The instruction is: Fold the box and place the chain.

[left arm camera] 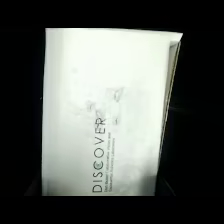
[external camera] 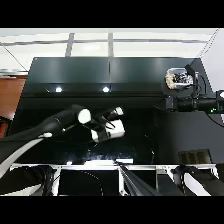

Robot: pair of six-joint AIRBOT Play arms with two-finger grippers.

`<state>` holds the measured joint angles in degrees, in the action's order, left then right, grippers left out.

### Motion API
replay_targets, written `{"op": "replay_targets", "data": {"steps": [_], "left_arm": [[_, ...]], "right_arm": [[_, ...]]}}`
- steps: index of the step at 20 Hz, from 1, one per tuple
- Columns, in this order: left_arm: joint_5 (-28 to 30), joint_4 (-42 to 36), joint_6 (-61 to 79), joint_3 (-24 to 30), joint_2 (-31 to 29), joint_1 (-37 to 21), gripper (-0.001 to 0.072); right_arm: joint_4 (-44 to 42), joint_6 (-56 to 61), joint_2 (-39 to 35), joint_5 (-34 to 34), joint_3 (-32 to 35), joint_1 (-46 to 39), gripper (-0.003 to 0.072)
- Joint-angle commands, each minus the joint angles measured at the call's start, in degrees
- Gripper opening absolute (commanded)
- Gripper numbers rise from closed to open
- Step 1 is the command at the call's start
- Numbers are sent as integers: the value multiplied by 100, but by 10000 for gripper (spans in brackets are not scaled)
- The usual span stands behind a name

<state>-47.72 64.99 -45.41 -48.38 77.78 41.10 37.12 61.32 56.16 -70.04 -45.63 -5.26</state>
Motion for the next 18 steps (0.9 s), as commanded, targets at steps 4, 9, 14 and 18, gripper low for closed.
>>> {"op": "replay_targets", "data": {"steps": [4, 9, 14, 18], "left_arm": [[-79, 804, -553, -741, -184, -2857, 407], [-343, 791, -1143, -3401, 1469, -5139, 407], [-1075, 999, -1508, -6269, 3569, -5991, 496], [-1113, 907, -1827, -6966, 4312, -6186, 495]], "right_arm": [[-74, 68, -4, -2, -7, -2, 19], [-426, 59, -4, 0, -7, 46, 19], [-490, 409, -4, 46, -7, 273, 19], [-599, 446, -4, 372, -7, 544, 19]]}}
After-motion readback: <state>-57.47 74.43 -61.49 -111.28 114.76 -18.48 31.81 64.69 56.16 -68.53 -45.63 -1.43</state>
